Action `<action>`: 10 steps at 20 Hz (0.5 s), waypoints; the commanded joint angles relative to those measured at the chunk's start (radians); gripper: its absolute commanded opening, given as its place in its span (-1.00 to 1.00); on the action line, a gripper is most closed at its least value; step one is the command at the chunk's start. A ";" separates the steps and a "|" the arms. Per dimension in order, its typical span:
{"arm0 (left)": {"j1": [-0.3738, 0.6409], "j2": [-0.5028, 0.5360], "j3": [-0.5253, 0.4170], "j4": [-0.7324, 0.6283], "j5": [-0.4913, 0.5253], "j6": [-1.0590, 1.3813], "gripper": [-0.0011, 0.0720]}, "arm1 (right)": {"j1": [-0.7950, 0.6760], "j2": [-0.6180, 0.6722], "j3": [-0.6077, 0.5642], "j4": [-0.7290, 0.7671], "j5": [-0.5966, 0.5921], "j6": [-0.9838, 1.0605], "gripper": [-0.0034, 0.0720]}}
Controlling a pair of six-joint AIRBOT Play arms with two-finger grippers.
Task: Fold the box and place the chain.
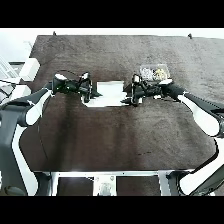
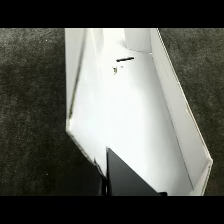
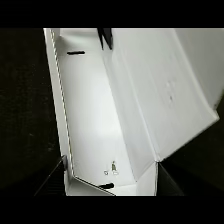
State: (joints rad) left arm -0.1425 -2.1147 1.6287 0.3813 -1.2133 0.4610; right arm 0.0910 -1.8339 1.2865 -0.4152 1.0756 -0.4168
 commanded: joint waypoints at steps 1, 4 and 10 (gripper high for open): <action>0.000 0.000 0.000 0.000 0.001 0.000 -0.91 | 0.001 -0.038 0.038 -0.035 0.080 0.001 0.73; 0.000 0.000 0.000 0.000 0.001 0.000 -0.91 | 0.001 -0.053 0.043 -0.065 0.084 -0.019 0.73; 0.000 -0.001 0.000 0.000 0.001 0.000 -0.91 | 0.001 -0.091 0.082 -0.063 0.096 -0.056 0.73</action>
State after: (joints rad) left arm -0.1429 -2.1147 1.6287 0.3820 -1.2144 0.4614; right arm 0.0910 -1.9041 1.3479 -0.4747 1.1603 -0.4572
